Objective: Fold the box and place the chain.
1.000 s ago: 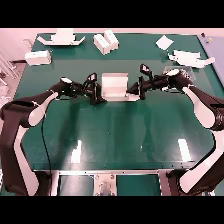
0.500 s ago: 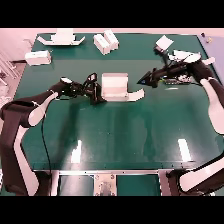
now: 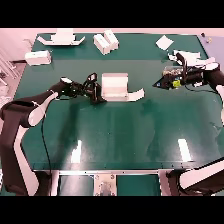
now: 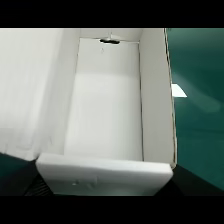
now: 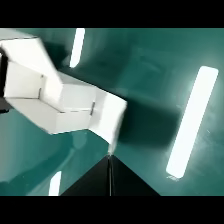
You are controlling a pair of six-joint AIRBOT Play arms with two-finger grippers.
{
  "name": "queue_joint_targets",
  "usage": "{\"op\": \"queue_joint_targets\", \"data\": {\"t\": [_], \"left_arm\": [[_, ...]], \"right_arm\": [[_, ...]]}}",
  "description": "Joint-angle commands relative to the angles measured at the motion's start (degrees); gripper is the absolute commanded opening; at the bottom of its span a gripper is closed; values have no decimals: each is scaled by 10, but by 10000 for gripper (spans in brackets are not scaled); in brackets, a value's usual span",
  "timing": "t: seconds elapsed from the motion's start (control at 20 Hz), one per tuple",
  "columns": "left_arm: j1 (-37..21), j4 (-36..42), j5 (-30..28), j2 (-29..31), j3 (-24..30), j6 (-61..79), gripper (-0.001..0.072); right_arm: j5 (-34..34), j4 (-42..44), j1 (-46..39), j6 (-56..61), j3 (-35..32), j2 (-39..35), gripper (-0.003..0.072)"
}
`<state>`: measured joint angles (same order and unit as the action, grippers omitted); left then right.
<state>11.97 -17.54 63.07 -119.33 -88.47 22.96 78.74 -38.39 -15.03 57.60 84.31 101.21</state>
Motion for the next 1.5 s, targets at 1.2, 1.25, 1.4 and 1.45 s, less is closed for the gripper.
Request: {"op": "queue_joint_targets", "data": {"t": [1.2,1.25,1.4,1.45], "left_arm": [[-1,0,-1,0,0,0,632],[-1,0,-1,0,0,0,632],[-1,0,-1,0,0,0,632],[0,0,-1,0,0,0,632]], "right_arm": [[-31,-28,145,137,54,79,6],[-32,-28,148,140,55,79,7],[-28,-27,149,140,57,79,152],[-18,-26,149,140,63,79,186]]}}
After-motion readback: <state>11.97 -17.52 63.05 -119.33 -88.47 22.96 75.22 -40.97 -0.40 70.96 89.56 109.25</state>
